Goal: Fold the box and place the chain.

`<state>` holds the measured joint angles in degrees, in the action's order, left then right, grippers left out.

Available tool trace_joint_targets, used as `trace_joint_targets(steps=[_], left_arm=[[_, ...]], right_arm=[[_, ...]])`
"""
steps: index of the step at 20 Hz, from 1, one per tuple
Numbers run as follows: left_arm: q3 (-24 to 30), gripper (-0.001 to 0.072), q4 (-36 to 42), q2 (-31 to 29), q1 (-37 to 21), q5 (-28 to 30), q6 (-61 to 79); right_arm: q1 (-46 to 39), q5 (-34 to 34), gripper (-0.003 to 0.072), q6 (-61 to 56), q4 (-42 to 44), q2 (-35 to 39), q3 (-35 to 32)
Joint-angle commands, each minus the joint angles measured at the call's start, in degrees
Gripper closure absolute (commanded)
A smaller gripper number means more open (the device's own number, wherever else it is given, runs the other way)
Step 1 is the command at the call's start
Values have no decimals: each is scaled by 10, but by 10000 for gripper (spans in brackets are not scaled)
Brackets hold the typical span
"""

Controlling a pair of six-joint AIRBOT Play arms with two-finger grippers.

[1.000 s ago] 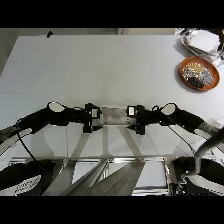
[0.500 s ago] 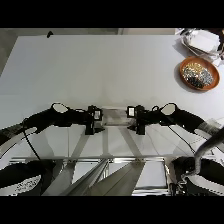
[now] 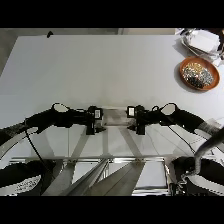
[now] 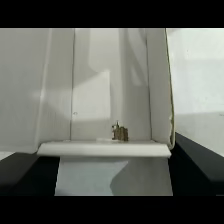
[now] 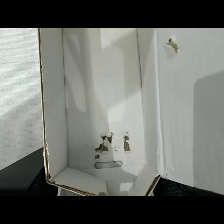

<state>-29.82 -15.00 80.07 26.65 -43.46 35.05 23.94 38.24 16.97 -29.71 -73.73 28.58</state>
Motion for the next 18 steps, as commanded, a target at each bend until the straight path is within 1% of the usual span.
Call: trace_joint_targets(steps=[1, 5, 6, 7, 9, 11, 12, 18], left_arm=[[0, 7, 26, 0, 0, -1, 9], [0, 14, 43, 0, 0, -1, 9], [0, 88, 42, 0, 0, -1, 9], [0, 184, 40, 0, 0, -2, 9], [0, 271, 38, 0, 0, -2, 9], [0, 402, 38, 0, 0, 0, 9], [0, 414, 38, 0, 0, 1, 9], [0, 416, 38, 0, 0, 8, 9]], right_arm=[[0, -1, 286, 0, 0, 0, 0], [0, -1, 286, 0, 0, 0, 0], [0, -1, 286, 0, 0, 0, 0], [0, -1, 286, 0, 0, 0, 0], [0, -1, 286, 0, 0, 0, 0], [0, -1, 286, 0, 0, 0, 0], [0, -1, 286, 0, 0, 0, 0], [0, -1, 286, 0, 0, 0, 0]])
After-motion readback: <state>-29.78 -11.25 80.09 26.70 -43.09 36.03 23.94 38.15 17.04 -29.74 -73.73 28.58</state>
